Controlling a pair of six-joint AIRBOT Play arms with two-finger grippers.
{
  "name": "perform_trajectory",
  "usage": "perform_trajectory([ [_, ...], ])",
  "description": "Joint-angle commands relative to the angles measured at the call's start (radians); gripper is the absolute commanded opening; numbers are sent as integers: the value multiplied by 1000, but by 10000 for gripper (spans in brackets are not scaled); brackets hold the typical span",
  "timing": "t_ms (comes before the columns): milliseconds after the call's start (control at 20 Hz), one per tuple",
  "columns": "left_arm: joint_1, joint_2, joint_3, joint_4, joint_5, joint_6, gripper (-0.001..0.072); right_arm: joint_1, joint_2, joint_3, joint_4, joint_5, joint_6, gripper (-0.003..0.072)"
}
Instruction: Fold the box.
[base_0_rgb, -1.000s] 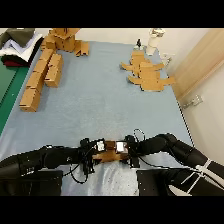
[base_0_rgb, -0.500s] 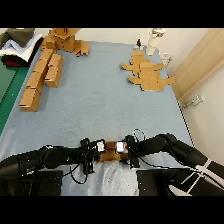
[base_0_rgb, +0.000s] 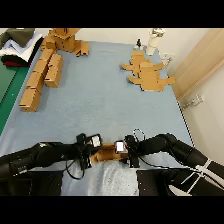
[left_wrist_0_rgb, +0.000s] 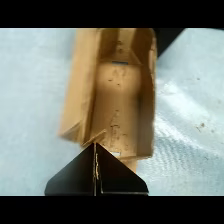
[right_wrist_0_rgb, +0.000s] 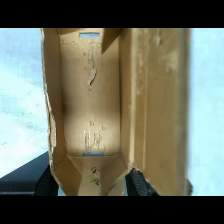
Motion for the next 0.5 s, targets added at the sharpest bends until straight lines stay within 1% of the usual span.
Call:
perform_trajectory([
  [0, 159, 105, 0, 145, -167, -208, 33, 0, 0, 1, 0, -1, -1, 484],
  [150, 350, 212, 0, 358, -431, -505, 32, 0, 0, 1, 0, -1, -1, 485],
  [200, 406, 245, 0, 394, -510, -608, 31, 0, 0, 1, 0, -1, -1, 485],
  [300, 513, 308, 0, 411, -650, -797, 31, 0, 0, 1, 0, -1, -1, 484],
  [350, 561, 333, 0, 411, -715, -890, 13, 0, 0, 1, 0, -1, -1, 485],
  [450, 616, 352, 1, 387, -757, -1027, 13, 1, 0, 1, 0, -1, -1, 484],
])
